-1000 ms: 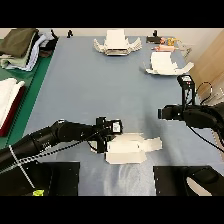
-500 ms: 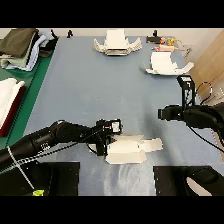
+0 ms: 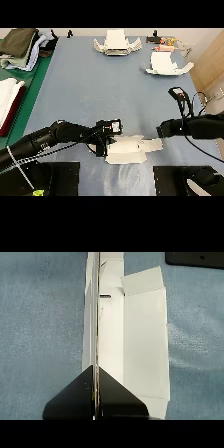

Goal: Fold the box.

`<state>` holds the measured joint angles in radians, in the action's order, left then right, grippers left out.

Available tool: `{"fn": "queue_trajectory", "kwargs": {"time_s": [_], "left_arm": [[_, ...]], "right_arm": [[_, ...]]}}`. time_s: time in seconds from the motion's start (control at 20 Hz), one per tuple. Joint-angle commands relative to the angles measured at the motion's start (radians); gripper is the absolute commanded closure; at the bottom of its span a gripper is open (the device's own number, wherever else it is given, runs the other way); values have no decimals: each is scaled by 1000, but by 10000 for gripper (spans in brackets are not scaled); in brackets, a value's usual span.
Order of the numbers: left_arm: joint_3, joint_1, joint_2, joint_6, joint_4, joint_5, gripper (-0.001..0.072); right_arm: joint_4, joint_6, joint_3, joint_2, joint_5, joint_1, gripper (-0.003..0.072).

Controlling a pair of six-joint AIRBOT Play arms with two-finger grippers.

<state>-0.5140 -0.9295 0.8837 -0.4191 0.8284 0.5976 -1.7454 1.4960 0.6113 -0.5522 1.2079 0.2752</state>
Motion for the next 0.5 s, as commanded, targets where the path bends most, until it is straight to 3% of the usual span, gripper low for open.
{"fn": "queue_trajectory", "kwargs": {"time_s": [0.0, 0.1, 0.15, 0.25, 0.3, 0.45], "left_arm": [[0, 0, 1, 0, 0, 6, 694], [0, 0, 1, 0, 0, 5, 694], [0, 0, 1, 0, 0, 6, 694], [0, 0, 1, 0, -1, 5, 695], [0, 0, 1, 0, 0, 5, 695], [0, 0, 1, 0, 0, 5, 695]], "right_arm": [[-69, 82, 0, 101, 138, 166, 686], [-134, 223, -6, 130, 146, 314, 684], [-135, 272, -21, 127, 135, 394, 643], [-111, 327, -80, 80, 82, 527, 205], [-96, 362, -113, 43, 47, 589, 159], [-22, 386, -154, -76, -75, 731, 159]]}}
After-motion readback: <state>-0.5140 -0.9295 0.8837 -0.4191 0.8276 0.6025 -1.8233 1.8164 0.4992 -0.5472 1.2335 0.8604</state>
